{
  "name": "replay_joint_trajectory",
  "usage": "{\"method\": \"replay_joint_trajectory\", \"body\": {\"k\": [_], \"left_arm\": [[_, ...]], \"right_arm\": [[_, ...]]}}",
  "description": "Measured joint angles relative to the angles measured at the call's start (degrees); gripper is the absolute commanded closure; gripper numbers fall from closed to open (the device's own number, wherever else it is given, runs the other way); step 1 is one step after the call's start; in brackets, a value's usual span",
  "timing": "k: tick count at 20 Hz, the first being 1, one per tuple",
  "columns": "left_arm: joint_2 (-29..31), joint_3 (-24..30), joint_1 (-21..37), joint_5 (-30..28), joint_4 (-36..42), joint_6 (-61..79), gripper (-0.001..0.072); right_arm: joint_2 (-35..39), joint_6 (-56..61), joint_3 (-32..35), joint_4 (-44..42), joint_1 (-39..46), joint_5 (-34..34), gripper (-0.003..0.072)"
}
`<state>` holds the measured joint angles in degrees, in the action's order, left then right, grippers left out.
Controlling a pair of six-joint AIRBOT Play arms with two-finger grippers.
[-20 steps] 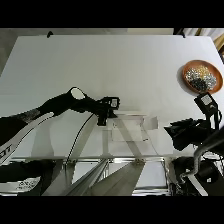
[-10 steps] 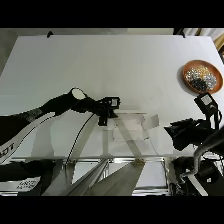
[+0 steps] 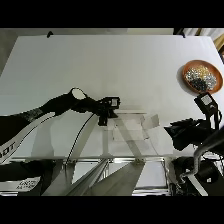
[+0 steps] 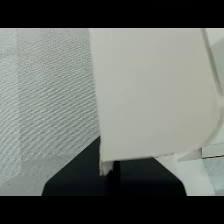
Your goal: Fold the box and place the chain.
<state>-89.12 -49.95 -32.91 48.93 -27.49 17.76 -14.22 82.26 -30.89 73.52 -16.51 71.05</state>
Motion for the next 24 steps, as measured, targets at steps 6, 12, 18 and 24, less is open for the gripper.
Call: {"method": "replay_joint_trajectory", "body": {"k": [6, 12, 18, 24], "left_arm": [[-0.02, -0.02, 0.00, 0.39, 0.00, 0.02, 0.0699], [-0.02, -0.02, 0.00, 0.55, 0.00, 0.02, 0.0698], [-0.02, -0.02, 0.00, 0.61, 0.00, 0.02, 0.0698], [-0.02, -0.02, 0.00, 0.61, 0.00, 0.02, 0.0698]], "right_arm": [[0.00, 0.00, 0.00, 0.00, 0.00, 0.00, 0.0361], [0.00, 0.00, 0.00, 0.00, 0.00, 0.00, 0.0361], [0.00, -0.61, 0.00, -0.02, 0.00, -0.35, 0.0365], [0.00, -6.69, 0.00, -8.22, 0.00, -1.38, 0.0598]]}}
